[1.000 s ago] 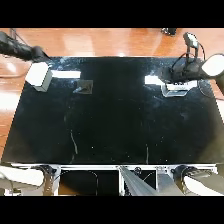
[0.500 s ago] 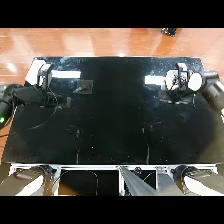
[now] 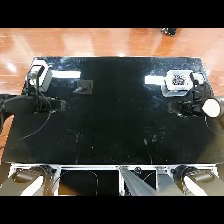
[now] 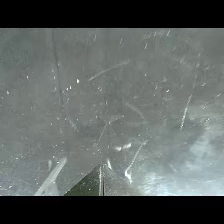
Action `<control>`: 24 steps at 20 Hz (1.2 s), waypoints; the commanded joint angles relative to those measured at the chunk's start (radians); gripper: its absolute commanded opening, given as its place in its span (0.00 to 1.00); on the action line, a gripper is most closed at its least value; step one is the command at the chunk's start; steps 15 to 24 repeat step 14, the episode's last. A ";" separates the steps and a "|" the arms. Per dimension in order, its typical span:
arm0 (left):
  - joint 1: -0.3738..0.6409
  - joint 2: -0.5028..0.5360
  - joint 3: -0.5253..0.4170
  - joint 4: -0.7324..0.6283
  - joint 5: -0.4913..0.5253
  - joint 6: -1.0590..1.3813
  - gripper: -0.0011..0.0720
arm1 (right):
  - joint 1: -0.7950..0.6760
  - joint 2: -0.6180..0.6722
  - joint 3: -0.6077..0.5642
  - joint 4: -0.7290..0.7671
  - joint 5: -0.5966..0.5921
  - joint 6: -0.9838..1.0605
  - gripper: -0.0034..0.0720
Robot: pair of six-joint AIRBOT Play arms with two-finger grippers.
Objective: Fold the box and place the chain.
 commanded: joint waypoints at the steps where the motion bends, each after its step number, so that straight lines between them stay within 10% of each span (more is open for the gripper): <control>1: 0.006 0.091 -0.060 0.026 -0.100 -0.032 0.04 | 0.001 0.040 -0.019 -0.023 -0.026 0.006 0.09; 24: 0.006 0.090 -0.060 0.050 -0.072 -0.032 0.04 | 0.001 0.040 -0.019 -0.021 -0.016 0.006 0.09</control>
